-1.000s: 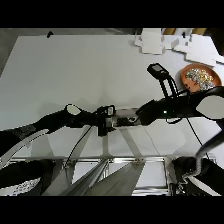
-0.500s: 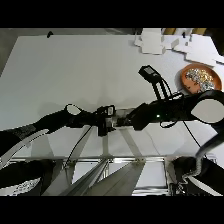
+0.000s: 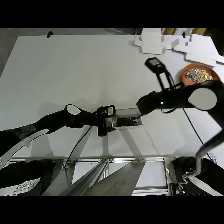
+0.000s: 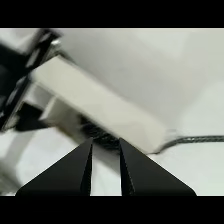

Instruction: Fold the box and place the chain.

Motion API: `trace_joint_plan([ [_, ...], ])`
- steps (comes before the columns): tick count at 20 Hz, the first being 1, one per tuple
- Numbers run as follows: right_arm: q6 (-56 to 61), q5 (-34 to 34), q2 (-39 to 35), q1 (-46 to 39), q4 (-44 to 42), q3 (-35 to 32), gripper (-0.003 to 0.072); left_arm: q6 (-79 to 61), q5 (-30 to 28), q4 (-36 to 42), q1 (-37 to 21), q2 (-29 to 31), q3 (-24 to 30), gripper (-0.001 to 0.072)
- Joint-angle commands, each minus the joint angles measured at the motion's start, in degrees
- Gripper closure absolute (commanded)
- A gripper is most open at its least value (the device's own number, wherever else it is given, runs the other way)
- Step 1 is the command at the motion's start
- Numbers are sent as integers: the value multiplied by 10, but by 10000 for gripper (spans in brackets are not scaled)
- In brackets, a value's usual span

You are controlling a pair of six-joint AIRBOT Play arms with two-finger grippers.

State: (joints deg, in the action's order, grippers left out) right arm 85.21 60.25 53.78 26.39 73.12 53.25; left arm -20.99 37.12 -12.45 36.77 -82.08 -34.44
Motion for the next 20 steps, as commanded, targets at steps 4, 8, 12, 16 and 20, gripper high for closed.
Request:
trace_joint_plan([
  [4,3,30,82,-169,94,11,598,0,0,0,0,0,0,539],
  [8,5,31,170,-178,119,10,509,0,0,0,0,0,0,539],
  [12,20,11,231,-178,120,10,389,0,0,0,0,0,0,539],
  [16,33,-14,257,-178,122,10,321,0,0,0,0,0,0,539],
  [20,35,-42,261,-178,122,10,318,0,0,0,0,0,0,539],
])
